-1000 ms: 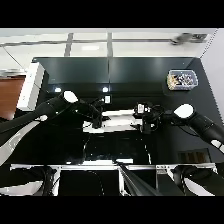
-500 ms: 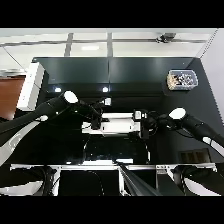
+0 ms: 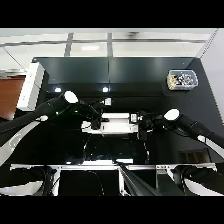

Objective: Fold the box and place the chain.

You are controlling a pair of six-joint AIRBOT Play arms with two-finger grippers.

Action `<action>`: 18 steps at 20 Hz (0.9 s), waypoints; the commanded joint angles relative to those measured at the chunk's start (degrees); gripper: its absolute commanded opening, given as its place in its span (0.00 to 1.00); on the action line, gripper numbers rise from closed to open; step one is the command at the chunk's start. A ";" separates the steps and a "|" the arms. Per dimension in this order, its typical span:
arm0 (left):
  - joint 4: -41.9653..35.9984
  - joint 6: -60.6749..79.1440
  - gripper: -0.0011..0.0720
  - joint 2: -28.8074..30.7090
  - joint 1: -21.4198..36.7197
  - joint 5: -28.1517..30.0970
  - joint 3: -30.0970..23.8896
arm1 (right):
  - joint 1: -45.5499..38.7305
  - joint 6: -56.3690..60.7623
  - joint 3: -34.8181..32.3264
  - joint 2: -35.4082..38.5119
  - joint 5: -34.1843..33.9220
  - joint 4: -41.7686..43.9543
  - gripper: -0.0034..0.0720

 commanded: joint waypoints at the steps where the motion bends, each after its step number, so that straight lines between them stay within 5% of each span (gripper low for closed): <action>1: -0.15 -0.09 0.05 0.00 -0.02 0.09 0.04 | 0.59 3.50 1.05 -1.05 -1.20 -2.08 0.99; 17: -0.15 -0.07 0.05 0.00 0.00 0.28 0.04 | 1.55 6.93 2.49 -2.43 -0.35 -5.90 0.99; 18: -0.15 -0.07 0.05 0.00 0.07 0.28 0.04 | 1.55 6.97 2.49 -2.45 -0.35 -5.97 0.88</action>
